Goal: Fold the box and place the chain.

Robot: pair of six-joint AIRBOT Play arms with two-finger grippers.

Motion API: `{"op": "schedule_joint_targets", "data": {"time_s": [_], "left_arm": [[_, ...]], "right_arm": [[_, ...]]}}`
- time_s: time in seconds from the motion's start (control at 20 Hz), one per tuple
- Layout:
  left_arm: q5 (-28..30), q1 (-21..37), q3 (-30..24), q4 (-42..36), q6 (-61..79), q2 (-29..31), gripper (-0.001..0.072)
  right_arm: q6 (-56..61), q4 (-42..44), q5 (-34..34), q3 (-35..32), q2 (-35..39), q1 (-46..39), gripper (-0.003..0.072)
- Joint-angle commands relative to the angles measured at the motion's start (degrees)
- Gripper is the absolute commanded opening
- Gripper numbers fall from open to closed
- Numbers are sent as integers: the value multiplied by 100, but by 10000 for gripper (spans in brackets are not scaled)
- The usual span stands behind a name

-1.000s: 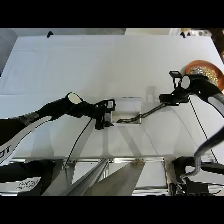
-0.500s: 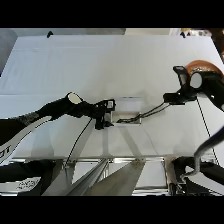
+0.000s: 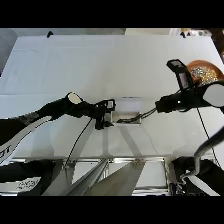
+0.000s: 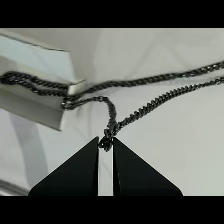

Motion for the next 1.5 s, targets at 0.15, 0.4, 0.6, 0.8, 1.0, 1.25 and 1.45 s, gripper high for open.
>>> {"op": "schedule_joint_targets", "data": {"time_s": [0.15, 0.4, 0.6, 0.8, 1.0, 1.25, 1.45], "left_arm": [[2, 2, 2, 0, 0, 2, 334], [2, 2, 2, 0, 0, 2, 334], [2, 2, 2, 0, 0, 2, 334], [0, 2, 2, 0, 0, 2, 334], [0, 2, 2, 0, 0, 2, 334], [2, 2, 2, 0, 0, 2, 334], [0, 2, 2, 0, 0, 2, 334]], "right_arm": [[367, 577, -695, 4, 273, 1154, 17], [540, 601, -1421, 4, 273, 1862, 17], [686, 627, -1965, 4, 273, 2218, 17], [688, 608, -2072, 4, 247, 2291, 17], [837, 382, -2074, 2, 26, 2291, 17], [859, 225, -1709, 2, -614, 2291, 18], [964, 186, -1985, 2, -1259, 2291, 17]]}}
